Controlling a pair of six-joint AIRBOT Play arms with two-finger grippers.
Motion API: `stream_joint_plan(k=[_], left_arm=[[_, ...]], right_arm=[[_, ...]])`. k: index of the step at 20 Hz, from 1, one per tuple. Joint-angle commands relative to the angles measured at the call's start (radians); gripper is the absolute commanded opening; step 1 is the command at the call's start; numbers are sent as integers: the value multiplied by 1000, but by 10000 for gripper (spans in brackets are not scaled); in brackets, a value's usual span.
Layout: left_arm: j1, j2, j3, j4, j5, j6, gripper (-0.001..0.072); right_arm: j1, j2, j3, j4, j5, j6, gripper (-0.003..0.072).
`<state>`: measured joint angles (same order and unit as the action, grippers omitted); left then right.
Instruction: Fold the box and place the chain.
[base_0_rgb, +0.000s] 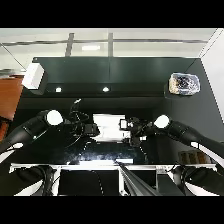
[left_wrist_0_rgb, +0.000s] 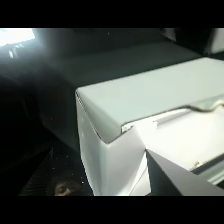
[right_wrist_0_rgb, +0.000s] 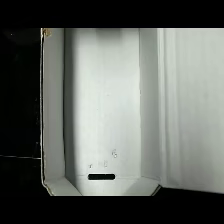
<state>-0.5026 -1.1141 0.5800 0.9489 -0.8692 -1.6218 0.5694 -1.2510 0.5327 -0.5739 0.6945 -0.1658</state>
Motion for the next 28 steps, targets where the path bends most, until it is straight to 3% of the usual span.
stream_joint_plan(k=[1, 6, 9, 18, 23, 25, 26, 27, 28], left_arm=[[-50, 0, 5, 85, 47, -130, 691], [-162, -19, 63, 309, 44, -357, 685], [-188, -48, 103, 310, 18, -409, 593], [-258, -53, 142, 311, 4, -480, 592], [-271, -55, 151, 363, -20, -541, 552], [-272, -55, 151, 372, -32, -544, 552], [-272, -55, 151, 371, -30, -544, 571], [-272, -55, 151, 371, -29, -545, 639], [-272, -55, 151, 371, -30, -545, 642]], right_arm=[[0, -1, 1, 0, 0, 0, 201], [0, -1, 1, 0, 0, 0, 201], [0, -1, 1, 0, 0, 0, 201], [0, -1, 1, 0, 0, 0, 201], [0, -1, 1, 0, 0, 0, 201], [0, -1, 1, 0, 0, 0, 201], [0, -1, 1, 0, 0, 0, 201], [0, -1, 1, 0, 0, 0, 201], [0, -1, 1, 0, 0, 0, 201]])
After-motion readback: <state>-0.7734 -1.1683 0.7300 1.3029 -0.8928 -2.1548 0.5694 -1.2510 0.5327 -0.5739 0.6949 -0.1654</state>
